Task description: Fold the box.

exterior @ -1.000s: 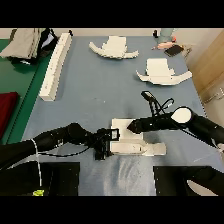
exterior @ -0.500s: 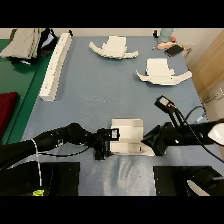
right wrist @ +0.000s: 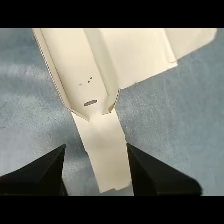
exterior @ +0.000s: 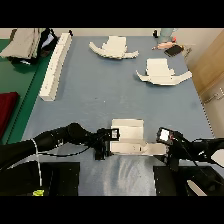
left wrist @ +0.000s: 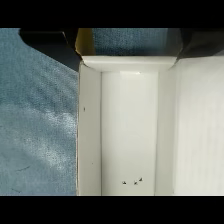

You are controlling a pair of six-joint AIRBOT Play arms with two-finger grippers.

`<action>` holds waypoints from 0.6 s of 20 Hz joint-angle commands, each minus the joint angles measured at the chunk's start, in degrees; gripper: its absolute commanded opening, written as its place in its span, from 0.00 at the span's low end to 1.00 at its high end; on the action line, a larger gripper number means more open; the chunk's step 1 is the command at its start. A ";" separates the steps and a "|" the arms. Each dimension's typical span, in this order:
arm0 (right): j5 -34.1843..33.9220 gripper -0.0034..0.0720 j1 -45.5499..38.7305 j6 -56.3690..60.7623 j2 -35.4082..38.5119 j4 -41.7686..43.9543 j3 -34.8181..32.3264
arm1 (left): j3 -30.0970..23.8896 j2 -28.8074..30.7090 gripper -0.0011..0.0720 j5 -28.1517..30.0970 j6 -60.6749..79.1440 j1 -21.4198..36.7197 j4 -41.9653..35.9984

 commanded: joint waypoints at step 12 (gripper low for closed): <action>-17.18 0.51 0.09 -23.52 -13.07 11.76 -5.29 | 0.04 -0.04 0.66 0.02 0.02 0.00 0.02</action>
